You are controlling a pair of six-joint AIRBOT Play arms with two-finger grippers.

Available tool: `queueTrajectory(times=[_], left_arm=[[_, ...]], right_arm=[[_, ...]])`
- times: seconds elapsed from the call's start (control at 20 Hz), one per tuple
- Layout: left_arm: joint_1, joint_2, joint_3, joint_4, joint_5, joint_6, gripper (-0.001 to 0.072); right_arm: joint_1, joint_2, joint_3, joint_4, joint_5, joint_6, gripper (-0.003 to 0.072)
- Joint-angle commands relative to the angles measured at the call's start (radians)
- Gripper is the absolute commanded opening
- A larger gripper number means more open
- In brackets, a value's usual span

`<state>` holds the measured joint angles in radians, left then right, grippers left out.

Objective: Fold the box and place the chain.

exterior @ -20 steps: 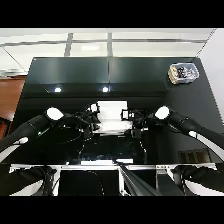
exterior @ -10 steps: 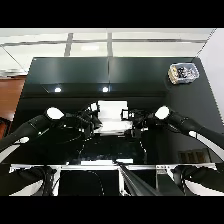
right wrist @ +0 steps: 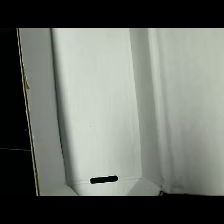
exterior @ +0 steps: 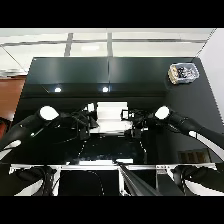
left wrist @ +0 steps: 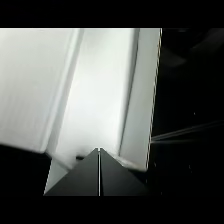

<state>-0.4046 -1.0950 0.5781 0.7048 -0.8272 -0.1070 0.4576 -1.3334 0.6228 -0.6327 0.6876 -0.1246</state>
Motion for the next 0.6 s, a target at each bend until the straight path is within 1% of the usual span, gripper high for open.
queueTrajectory(times=[0.0, 0.1, 0.15, 0.2, 0.3, 0.4, 0.5, 0.55], left_arm=[[0.048, 0.153, 0.004, 0.285, -0.03, -0.373, 0.0025], [0.141, 0.225, 0.001, 0.457, -0.034, -0.774, 0.0025], [0.2, 0.238, -0.001, 0.499, -0.047, -0.906, 0.0026], [0.272, 0.238, -0.003, 0.491, -0.069, -0.995, 0.0026], [0.415, 0.208, -0.011, 0.396, -0.126, -1.126, 0.0026], [0.565, 0.127, -0.035, 0.189, -0.25, -1.159, 0.0026], [0.651, 0.015, -0.071, -0.012, -0.372, -1.054, 0.0026], [0.66, -0.041, -0.083, -0.066, -0.402, -0.997, 0.0025]], right_arm=[[0.0, -0.001, 0.0, 0.0, 0.0, 0.001, 0.023], [0.0, -0.001, 0.0, 0.0, 0.0, 0.001, 0.0229], [0.0, -0.001, 0.0, 0.0, 0.0, 0.001, 0.0229], [0.0, -0.001, 0.0, 0.0, 0.0, 0.001, 0.0229], [0.0, -0.001, 0.0, 0.0, 0.0, 0.001, 0.0229], [0.0, -0.001, 0.0, 0.0, 0.0, 0.001, 0.0229], [0.0, -0.001, 0.0, 0.0, 0.0, 0.001, 0.023], [0.0, -0.001, 0.0, 0.0, 0.0, 0.001, 0.0229]])
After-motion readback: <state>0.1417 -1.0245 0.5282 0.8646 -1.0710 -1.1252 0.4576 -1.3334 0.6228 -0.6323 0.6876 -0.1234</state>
